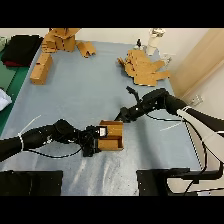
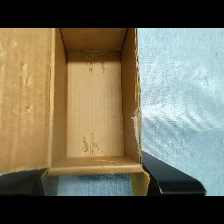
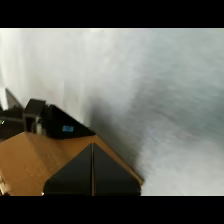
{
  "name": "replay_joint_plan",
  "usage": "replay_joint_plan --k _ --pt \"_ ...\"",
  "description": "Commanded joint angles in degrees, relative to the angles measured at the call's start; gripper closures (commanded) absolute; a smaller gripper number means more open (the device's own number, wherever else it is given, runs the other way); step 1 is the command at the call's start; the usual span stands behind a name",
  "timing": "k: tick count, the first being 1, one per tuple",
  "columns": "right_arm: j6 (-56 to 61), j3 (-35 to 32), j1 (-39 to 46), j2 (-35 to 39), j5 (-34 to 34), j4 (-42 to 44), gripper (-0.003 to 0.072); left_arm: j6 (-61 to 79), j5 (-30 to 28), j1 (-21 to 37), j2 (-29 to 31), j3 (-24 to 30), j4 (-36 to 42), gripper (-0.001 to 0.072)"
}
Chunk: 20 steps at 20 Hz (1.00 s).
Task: Fold the box.
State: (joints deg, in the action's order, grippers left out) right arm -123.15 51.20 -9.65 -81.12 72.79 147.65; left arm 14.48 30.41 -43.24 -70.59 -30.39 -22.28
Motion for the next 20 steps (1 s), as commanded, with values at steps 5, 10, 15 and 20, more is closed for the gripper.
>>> replay_joint_plan --k 5,10,15,20 --pt "-8.5 -4.0 -10.3 5.2 1.8 -2.7 0.0683 0.0 0.0 0.0 0.0 0.0 0.0 0.0189" --pt "-8.4 -12.3 -16.6 16.5 -9.9 -14.8 0.0682 0.0 0.0 0.0 0.0 0.0 0.0 0.0188" --pt "-7.0 -19.4 -23.1 29.3 -22.6 -22.2 0.0681 0.0 0.0 0.0 0.0 0.0 0.0 0.0189" --pt "-7.8 -19.8 -26.3 38.1 -23.6 -26.6 0.0681 0.0 0.0 0.0 0.0 0.0 0.0 0.0189"
